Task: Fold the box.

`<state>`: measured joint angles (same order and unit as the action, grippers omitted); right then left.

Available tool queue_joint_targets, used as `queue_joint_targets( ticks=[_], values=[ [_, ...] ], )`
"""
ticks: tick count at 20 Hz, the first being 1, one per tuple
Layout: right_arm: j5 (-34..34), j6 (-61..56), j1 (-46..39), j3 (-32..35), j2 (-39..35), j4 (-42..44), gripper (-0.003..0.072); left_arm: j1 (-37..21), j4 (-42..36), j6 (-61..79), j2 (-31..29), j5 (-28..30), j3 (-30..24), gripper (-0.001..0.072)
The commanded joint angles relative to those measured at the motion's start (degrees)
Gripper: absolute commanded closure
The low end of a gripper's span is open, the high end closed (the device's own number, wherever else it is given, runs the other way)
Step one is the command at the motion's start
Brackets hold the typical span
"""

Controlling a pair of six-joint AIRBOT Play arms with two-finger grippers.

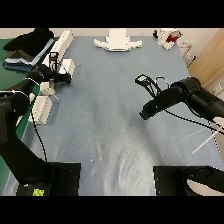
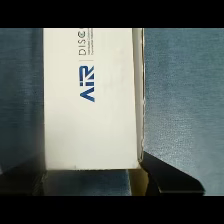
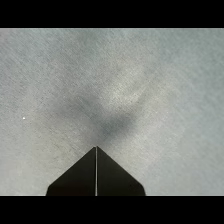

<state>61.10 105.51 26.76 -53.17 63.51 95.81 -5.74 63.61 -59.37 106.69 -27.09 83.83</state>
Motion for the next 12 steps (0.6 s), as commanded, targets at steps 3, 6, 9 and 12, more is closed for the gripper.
queue_joint_targets(
  ticks=[3, 6, 9, 12],
  values=[
    [0.0, -0.02, -0.02, -0.07, 0.04, 0.02, 0.0681, -0.07, 0.0, -0.04, 0.07, -0.37, 0.2, 0.0356],
    [0.0, -0.02, -0.02, -0.07, 0.04, 0.0, 0.0681, -0.07, 0.02, -0.04, 0.07, -0.55, 0.2, 0.0355],
    [0.0, -0.02, -0.02, -0.07, 0.04, 0.0, 0.0681, -0.07, 0.02, -0.28, -0.07, -0.57, 0.2, 0.0014],
    [0.0, -0.02, -0.02, -0.07, 0.04, 0.0, 0.0681, -0.09, 0.09, -0.26, -0.48, -0.55, 0.22, 0.0014]
  ],
)
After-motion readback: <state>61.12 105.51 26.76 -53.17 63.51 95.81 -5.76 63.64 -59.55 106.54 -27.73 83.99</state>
